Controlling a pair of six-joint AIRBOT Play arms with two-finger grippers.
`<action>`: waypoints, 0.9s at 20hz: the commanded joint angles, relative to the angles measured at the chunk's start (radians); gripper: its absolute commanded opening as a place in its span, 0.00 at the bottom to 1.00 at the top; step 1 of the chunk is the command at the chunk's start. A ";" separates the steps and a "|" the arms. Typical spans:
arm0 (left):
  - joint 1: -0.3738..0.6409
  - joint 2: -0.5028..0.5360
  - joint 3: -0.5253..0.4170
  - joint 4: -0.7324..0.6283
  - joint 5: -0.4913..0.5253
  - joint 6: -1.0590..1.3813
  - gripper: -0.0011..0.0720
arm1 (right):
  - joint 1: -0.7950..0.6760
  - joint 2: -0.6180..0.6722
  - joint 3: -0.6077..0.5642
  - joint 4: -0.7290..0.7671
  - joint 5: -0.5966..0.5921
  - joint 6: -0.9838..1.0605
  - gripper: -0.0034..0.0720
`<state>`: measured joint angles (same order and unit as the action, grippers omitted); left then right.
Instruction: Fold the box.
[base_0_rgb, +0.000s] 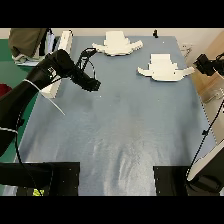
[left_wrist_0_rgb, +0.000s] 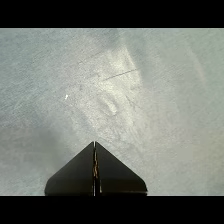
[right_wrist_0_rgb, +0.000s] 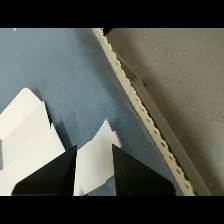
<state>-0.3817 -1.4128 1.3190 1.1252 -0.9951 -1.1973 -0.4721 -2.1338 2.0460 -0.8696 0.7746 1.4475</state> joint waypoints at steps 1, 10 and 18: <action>0.001 0.000 0.001 0.000 0.000 0.000 0.03 | -0.008 -0.022 0.005 0.023 -0.066 -0.069 0.52; 0.001 0.000 0.001 0.000 0.000 0.000 0.03 | -0.008 -0.035 0.005 -0.046 0.009 -0.098 0.52; 0.001 0.000 0.001 0.000 0.000 0.000 0.03 | -0.006 -0.035 0.005 0.103 0.119 -0.166 0.34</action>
<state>-0.3817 -1.4128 1.3193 1.1252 -0.9951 -1.1976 -0.4778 -2.1681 2.0506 -0.8501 0.8398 1.3304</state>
